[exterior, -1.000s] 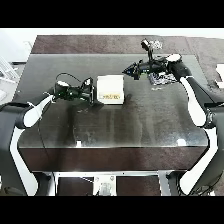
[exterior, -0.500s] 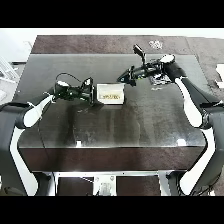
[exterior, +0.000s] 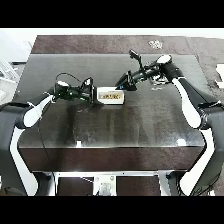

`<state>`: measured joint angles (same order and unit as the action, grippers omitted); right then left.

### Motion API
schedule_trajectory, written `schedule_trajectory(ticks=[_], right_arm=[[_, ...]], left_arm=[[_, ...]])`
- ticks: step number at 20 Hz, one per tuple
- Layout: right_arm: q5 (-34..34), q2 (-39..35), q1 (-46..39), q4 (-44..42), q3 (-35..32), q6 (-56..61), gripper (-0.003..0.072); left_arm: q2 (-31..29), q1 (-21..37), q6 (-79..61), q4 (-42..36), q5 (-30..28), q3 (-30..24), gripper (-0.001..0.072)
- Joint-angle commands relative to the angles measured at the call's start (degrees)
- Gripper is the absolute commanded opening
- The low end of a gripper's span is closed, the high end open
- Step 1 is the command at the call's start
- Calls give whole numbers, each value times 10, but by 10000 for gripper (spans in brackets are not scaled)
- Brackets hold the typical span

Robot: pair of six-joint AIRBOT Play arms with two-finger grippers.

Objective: Fold the box and place the chain.

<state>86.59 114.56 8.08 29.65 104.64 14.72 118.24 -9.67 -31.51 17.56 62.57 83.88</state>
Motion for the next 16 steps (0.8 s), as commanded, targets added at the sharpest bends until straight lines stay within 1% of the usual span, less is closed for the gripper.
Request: schedule_trajectory(ticks=[1,4,12,14,16], right_arm=[[-1,0,22,32,1,-5,345],[-17,0,32,48,1,-9,345],[-33,1,36,69,1,-19,340],[-41,1,40,81,1,-19,300],[-43,1,45,89,1,-20,300]], left_arm=[[0,0,0,0,0,0,471],[0,0,0,0,0,0,471],[0,0,0,0,0,0,471],[0,0,0,0,0,0,471],[0,0,0,0,0,0,471]])
